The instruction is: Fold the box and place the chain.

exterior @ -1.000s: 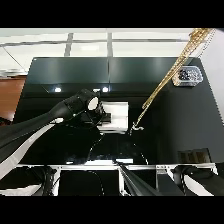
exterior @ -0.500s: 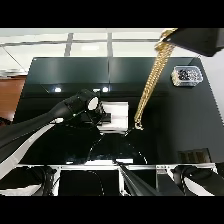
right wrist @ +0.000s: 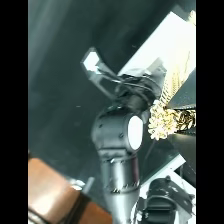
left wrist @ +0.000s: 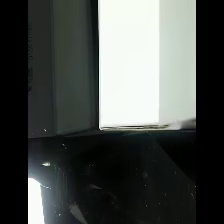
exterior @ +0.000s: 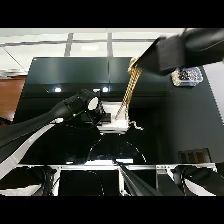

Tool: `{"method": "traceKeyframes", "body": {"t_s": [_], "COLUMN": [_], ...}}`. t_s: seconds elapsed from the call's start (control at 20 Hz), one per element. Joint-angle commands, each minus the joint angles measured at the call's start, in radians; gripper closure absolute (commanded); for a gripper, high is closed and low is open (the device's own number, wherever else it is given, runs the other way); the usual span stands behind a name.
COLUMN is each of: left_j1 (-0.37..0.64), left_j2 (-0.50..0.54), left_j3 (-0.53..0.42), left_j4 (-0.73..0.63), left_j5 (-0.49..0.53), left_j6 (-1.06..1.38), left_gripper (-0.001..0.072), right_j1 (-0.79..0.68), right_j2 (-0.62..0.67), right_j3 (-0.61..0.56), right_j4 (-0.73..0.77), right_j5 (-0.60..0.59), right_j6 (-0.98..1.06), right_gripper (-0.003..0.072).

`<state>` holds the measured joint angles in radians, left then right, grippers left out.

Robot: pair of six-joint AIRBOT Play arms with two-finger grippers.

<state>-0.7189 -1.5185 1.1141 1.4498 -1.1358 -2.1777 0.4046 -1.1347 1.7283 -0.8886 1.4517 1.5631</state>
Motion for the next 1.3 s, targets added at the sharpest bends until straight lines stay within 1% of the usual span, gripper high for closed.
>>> {"method": "traceKeyframes", "body": {"t_s": [0.0, 0.1, 0.35, 0.55, 0.65, 0.7, 0.75, 0.8, 0.95, 1.05, 1.15, 1.2, 1.25], "left_j1": [0.001, 0.001, 0.001, 0.001, 0.001, 0.001, 0.001, 0.001, 0.001, 0.001, 0.001, 0.001, 0.001], "left_j2": [0.001, 0.001, 0.001, 0.001, 0.001, 0.001, 0.001, 0.001, 0.001, 0.001, 0.001, 0.001, 0.001], "left_j3": [0.001, 0.001, 0.001, 0.001, 0.001, 0.001, 0.001, 0.001, 0.001, 0.001, 0.001, 0.001, 0.001], "left_j4": [0.0, 0.0, 0.0, 0.0, 0.0, 0.0, 0.0, 0.0, 0.0, 0.0, 0.0, 0.0, 0.0], "left_j5": [0.0, -0.002, -0.002, -0.002, -0.002, -0.002, -0.002, -0.002, -0.003, -0.003, -0.003, -0.003, -0.003], "left_j6": [0.0, 0.0, 0.0, 0.0, 0.0, 0.0, 0.0, 0.0, 0.0, 0.0, 0.0, 0.0, 0.0], "left_gripper": [0.0681, 0.0681, 0.0681, 0.0681, 0.0681, 0.0681, 0.0681, 0.0681, 0.0681, 0.0681, 0.0681, 0.0681, 0.0681], "right_j1": [0.036, 0.06, 0.061, 0.068, 0.074, 0.076, 0.076, 0.062, -0.047, -0.127, -0.193, -0.222, -0.241], "right_j2": [-0.003, -0.003, -0.003, -0.003, -0.005, -0.007, -0.008, -0.004, 0.051, 0.122, 0.202, 0.234, 0.249], "right_j3": [-0.161, -0.268, -0.524, -0.689, -0.743, -0.755, -0.757, -0.756, -0.756, -0.763, -0.835, -0.897, -0.959], "right_j4": [0.002, -0.003, -0.01, 0.0, 0.007, 0.006, 0.001, -0.003, -0.035, -0.174, -0.3, -0.336, -0.343], "right_j5": [-0.074, -0.135, -0.275, -0.413, -0.436, -0.437, -0.427, -0.405, -0.257, -0.196, -0.24, -0.29, -0.355], "right_j6": [-0.001, -0.013, -0.014, 0.005, 0.01, 0.011, 0.011, 0.006, -0.078, -0.134, -0.198, -0.256, -0.3], "right_gripper": [0.0666, 0.0667, 0.0666, 0.0666, 0.0663, 0.0565, 0.0334, 0.0296, 0.0309, 0.0309, 0.0314, 0.0314, 0.0313]}}
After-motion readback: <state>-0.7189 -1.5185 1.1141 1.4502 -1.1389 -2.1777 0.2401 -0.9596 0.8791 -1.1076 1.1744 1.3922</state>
